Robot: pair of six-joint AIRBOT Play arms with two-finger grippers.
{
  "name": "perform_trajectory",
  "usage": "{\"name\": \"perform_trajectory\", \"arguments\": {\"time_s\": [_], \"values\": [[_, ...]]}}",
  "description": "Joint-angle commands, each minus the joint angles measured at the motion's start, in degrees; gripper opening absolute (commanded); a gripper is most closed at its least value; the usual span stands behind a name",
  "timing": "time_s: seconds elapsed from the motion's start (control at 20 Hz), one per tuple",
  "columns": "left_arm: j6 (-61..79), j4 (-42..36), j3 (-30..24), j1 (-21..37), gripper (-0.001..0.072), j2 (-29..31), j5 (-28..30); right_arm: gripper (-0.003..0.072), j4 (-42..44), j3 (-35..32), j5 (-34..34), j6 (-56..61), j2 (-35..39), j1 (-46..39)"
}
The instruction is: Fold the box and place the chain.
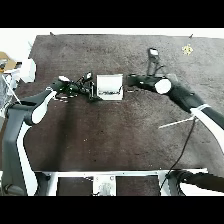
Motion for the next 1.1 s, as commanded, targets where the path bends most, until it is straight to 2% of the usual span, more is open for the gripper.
{"name": "perform_trajectory", "arguments": {"time_s": [0.0, 0.1, 0.2, 0.4, 0.6, 0.7, 0.75, 0.8, 0.9, 1.05], "values": [[0.02, 0.02, -0.02, -0.02, 0.0288, -0.02, -0.02, 0.0326, -2.99, -4.11, 6.54, 1.20, 2.25, -10.84], [0.02, 0.00, -0.02, -0.02, 0.0287, -0.02, 0.02, 0.0326, -1.57, -6.95, 2.36, 3.87, -0.59, -15.17], [0.02, 0.02, -0.02, -0.02, 0.0287, -0.02, 0.00, 0.0326, 3.89, -7.04, -2.86, 2.84, -5.62, -15.85], [0.02, 0.00, -0.02, -0.02, 0.0288, -0.02, 0.00, 0.0326, 10.12, -1.86, -7.08, 1.25, -15.41, -13.46], [0.02, 0.02, -0.02, -0.02, 0.0287, -0.02, 0.00, 0.0323, 13.68, 2.10, -9.92, 1.31, -20.17, -11.54], [0.02, 0.02, -0.02, -0.02, 0.0287, -0.02, 0.00, 0.0150, 15.32, 2.75, -11.26, 1.31, -21.16, -11.26], [0.02, 0.02, -0.02, -0.02, 0.0288, -0.02, 0.00, 0.0134, 15.76, 2.75, -11.26, 1.38, -21.14, -11.26], [0.02, 0.02, -0.02, -0.02, 0.0287, -0.02, 0.02, 0.0006, 15.98, 2.73, -10.82, 1.53, -20.59, -11.21], [0.02, 0.00, -0.02, -0.02, 0.0288, -0.02, 0.00, 0.0001, 15.87, 2.73, -8.13, 0.48, -16.11, -9.99], [0.02, 0.00, -0.02, -0.02, 0.0287, -0.02, 0.00, 0.0001, 15.72, 2.73, -8.24, -5.57, -3.78, -3.98]]}}
